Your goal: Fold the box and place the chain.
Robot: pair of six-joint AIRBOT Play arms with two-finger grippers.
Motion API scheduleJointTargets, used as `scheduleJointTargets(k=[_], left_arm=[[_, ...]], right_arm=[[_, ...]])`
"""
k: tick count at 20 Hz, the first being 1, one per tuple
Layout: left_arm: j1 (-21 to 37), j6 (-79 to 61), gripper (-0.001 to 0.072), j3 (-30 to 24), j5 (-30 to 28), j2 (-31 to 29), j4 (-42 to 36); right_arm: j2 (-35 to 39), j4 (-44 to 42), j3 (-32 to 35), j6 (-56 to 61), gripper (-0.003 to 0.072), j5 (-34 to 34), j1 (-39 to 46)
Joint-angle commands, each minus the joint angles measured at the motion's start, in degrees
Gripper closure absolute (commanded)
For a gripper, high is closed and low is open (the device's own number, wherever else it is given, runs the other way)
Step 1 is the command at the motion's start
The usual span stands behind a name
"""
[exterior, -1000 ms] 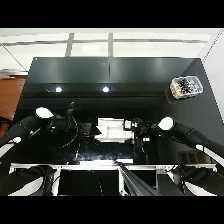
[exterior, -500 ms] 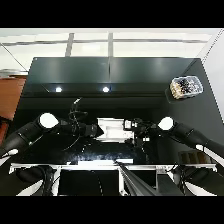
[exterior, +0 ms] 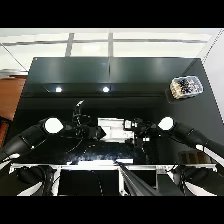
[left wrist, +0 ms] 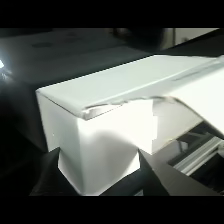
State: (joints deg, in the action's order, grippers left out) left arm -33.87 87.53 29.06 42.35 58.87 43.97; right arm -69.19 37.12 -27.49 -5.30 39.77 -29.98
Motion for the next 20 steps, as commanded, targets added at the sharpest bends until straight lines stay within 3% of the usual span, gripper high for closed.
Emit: scheduleJointTargets(k=[1,13,20], left_arm=[[-0.4,2.1,0.0156,0.1,-0.4,0.0,2.3],[-1.2,4.6,0.0156,0.7,-1.7,0.0,3.4],[-7.0,18.8,0.0156,5.6,-1.6,0.0,20.1]], right_arm=[[0.0,0.0,0.0,0.0,0.0217,0.0,0.0],[0.0,0.0,0.0,0.0,0.0217,0.0,0.0],[0.0,0.0,0.0,0.0,0.0216,0.0,0.0]])
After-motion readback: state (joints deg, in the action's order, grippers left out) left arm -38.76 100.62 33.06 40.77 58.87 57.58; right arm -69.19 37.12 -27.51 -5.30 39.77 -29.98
